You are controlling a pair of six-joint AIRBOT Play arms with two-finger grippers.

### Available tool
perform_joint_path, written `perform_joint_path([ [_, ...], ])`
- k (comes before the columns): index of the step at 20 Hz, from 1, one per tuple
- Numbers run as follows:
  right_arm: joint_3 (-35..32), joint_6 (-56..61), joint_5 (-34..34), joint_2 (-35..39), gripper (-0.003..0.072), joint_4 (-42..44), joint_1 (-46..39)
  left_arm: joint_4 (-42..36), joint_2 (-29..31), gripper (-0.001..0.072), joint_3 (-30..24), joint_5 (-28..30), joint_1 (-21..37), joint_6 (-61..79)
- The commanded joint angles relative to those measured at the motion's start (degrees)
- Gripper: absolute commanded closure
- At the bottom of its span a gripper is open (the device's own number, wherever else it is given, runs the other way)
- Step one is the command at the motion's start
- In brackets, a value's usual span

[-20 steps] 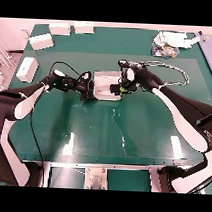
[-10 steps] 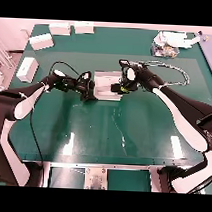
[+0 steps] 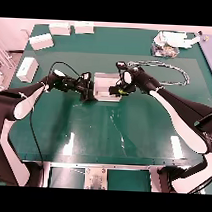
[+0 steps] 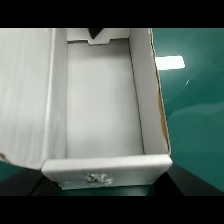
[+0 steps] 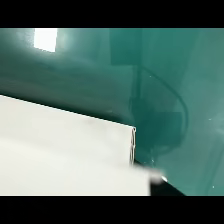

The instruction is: Fold the box and place the chain.

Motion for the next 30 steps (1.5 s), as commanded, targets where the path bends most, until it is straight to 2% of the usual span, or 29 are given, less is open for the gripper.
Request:
perform_joint_path([
  [1, -0.26, 1.57, -0.50, 0.00, 0.0424, -0.63, -0.57, -0.22, 0.00, 0.0241, 0.00, 0.22, -0.02, -0.24],
  [2, -0.26, 1.86, -0.52, 0.00, 0.0380, -0.70, -0.68, -0.22, 0.00, 0.0241, 0.02, 0.22, 0.00, -0.24],
  [4, -0.26, 1.86, -0.52, 0.00, 0.0375, -0.87, -1.16, -0.22, 0.00, 0.0242, 0.00, 0.22, -0.02, -0.24],
  [6, -0.26, 2.03, -0.79, 0.37, 0.0264, -0.90, -1.64, -0.22, 0.00, 0.0242, 0.02, 0.22, 0.00, -0.24],
  [7, -0.24, 2.05, -1.16, 0.61, 0.0260, -1.09, -1.95, -0.22, 0.00, 0.0242, 0.00, 0.22, 0.00, -0.24],
  [15, -0.20, 2.01, -3.58, 2.27, 0.0263, -1.18, -2.67, -0.22, 0.00, 0.0242, 0.02, 0.22, 0.00, -0.24],
  [17, -0.22, 2.01, -3.52, 2.27, 0.0401, -1.07, -2.62, -0.22, 0.00, 0.0242, 0.00, 0.22, 0.00, -0.24],
  [26, -0.22, 1.97, -3.23, 2.49, 0.0389, -1.07, -2.62, -0.22, 0.00, 0.0242, 0.00, 0.22, 0.00, -0.24],
  [30, -0.28, 1.79, -0.44, 2.49, 0.0389, 0.02, -2.62, -0.22, 0.00, 0.0242, 0.02, 0.22, 0.00, -0.24],
])
